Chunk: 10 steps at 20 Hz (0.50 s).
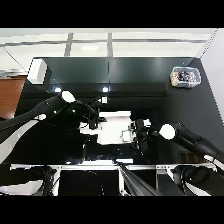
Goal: Fold the box and place the chain.
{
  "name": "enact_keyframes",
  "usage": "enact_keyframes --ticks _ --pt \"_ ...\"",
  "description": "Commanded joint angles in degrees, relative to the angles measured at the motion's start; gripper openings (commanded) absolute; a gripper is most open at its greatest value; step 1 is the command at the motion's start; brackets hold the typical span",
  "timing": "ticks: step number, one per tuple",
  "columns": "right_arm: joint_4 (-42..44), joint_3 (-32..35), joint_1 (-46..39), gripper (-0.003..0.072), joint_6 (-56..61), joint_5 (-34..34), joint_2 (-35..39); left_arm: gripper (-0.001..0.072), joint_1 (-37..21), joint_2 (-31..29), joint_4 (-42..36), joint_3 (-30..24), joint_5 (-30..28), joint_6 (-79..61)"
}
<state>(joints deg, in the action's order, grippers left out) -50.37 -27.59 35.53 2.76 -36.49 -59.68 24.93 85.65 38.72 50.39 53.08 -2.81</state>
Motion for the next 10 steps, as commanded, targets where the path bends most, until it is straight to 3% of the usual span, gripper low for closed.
enact_keyframes --ticks 1,10 --pt "0.3 -0.2 -0.9 0.0677 2.8 2.6 3.2 0.0024 0.0 0.0 0.0 0.0 -0.1 0.0" --pt "7.2 -0.5 -5.8 0.0677 3.0 5.5 4.9 0.0024 0.0 0.0 -0.4 0.0 1.6 0.0"
